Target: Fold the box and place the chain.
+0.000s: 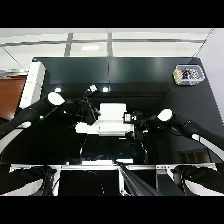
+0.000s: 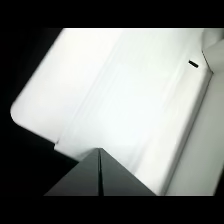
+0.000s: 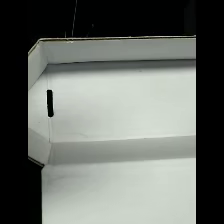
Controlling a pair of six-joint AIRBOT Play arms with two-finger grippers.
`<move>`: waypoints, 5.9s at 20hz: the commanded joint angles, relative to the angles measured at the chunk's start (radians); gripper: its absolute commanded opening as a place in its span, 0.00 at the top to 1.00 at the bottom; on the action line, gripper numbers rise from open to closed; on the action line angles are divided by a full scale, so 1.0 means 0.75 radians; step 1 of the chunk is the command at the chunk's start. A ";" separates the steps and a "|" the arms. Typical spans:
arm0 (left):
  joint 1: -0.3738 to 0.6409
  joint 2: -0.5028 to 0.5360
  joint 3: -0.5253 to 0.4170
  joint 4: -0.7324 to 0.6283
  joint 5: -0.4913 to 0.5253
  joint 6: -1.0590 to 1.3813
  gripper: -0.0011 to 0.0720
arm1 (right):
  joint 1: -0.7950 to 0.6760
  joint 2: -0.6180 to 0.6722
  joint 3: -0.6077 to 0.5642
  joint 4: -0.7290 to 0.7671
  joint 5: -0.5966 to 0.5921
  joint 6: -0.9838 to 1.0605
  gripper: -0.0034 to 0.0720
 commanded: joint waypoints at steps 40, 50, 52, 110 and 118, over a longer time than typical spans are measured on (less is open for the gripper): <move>-0.035 -0.041 -0.284 -0.386 -0.023 0.742 0.63 | 0.001 -0.001 0.001 -0.001 -0.001 -0.001 0.66; -0.080 -0.068 -0.259 -0.363 0.022 0.737 0.87 | 0.001 -0.001 0.001 -0.001 -0.001 -0.001 0.66; -0.099 -0.068 -0.258 -0.334 0.022 0.737 0.76 | 0.001 -0.001 0.001 -0.001 -0.001 -0.001 0.66; 0.443 -0.193 -0.119 -0.280 -0.624 -0.715 0.02 | 0.001 -0.001 0.001 -0.001 0.000 -0.001 0.66; 0.219 -0.192 0.013 -0.292 -0.578 -0.939 0.10 | 0.001 -0.001 0.001 0.000 -0.001 -0.001 0.66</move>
